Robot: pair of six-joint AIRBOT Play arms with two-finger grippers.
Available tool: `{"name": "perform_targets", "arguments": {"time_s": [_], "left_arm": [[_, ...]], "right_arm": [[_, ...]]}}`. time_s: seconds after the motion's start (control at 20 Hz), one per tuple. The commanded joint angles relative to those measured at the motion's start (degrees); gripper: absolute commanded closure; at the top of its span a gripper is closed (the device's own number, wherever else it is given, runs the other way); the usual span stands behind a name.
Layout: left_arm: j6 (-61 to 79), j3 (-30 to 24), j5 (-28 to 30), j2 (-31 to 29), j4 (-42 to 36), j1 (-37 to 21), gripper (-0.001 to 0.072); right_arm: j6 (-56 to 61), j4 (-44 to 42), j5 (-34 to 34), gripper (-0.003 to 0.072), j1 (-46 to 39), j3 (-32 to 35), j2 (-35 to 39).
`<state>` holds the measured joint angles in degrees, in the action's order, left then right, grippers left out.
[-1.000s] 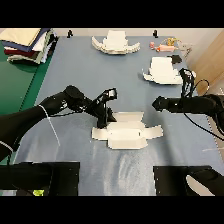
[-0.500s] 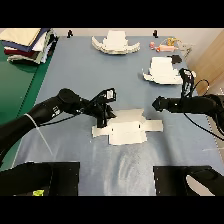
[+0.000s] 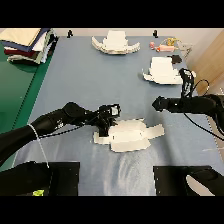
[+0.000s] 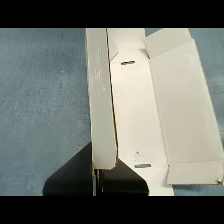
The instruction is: Fold the box.
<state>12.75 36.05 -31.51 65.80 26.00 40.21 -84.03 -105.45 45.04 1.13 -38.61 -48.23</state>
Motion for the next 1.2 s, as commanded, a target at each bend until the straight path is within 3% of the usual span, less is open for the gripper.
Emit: {"name": "perform_targets", "arguments": {"time_s": [0.0,0.25,0.45,0.6,0.85,1.15], "left_arm": [[0.26,-0.87,1.07,-0.09,0.11,0.55,0.0696],[0.37,-0.79,1.51,-1.53,0.00,0.55,0.0695],[2.86,-0.87,8.63,-6.97,-0.07,0.55,0.0696],[2.86,-1.36,9.14,-8.09,-0.09,1.29,0.0697],[2.84,-6.64,22.40,-8.00,-0.11,8.92,0.0697],[0.37,-8.63,22.51,-7.93,-0.76,11.96,0.0695]], "right_arm": [[-0.02,0.00,0.00,0.0166,0.04,0.02,-0.02],[-0.02,0.00,0.04,0.0167,0.04,0.02,-0.02],[-0.02,0.00,0.02,0.0166,0.04,0.02,-0.02],[0.00,-0.02,0.02,0.0166,0.04,0.02,-0.02],[0.00,-0.07,0.04,0.0167,0.04,0.02,-0.02],[0.00,-0.11,0.04,0.0166,0.04,0.02,-0.02]]}}
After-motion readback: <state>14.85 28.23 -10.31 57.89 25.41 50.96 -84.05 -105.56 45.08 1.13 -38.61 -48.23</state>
